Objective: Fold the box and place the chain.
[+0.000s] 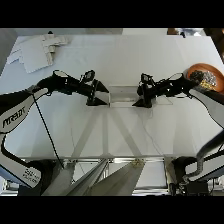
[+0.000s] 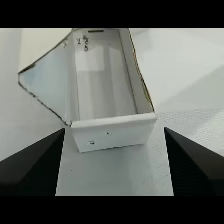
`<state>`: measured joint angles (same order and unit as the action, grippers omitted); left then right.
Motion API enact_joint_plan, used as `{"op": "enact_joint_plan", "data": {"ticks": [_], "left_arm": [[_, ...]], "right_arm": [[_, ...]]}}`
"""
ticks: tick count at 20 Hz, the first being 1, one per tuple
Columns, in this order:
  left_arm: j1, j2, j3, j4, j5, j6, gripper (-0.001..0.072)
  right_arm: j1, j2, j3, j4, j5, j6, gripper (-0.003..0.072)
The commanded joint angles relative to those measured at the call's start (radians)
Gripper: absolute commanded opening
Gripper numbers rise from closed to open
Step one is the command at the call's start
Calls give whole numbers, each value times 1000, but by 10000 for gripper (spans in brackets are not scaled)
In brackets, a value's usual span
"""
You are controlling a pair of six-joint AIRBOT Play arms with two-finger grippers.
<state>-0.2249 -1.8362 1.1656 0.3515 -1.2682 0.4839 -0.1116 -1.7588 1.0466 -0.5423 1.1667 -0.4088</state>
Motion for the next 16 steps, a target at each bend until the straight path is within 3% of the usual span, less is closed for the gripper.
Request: {"op": "enact_joint_plan", "data": {"ticks": [1, 10, 16], "left_arm": [[-13, -6, 8, 25, 9, -43, 701], [-79, -5, 13, 23, 74, -111, 700], [-125, 1, 17, 53, 192, -200, 699]], "right_arm": [[0, 0, 1, 0, 0, 0, 516], [0, 0, 1, 0, 0, 0, 516], [0, 0, 1, 0, 0, 0, 516]]}}
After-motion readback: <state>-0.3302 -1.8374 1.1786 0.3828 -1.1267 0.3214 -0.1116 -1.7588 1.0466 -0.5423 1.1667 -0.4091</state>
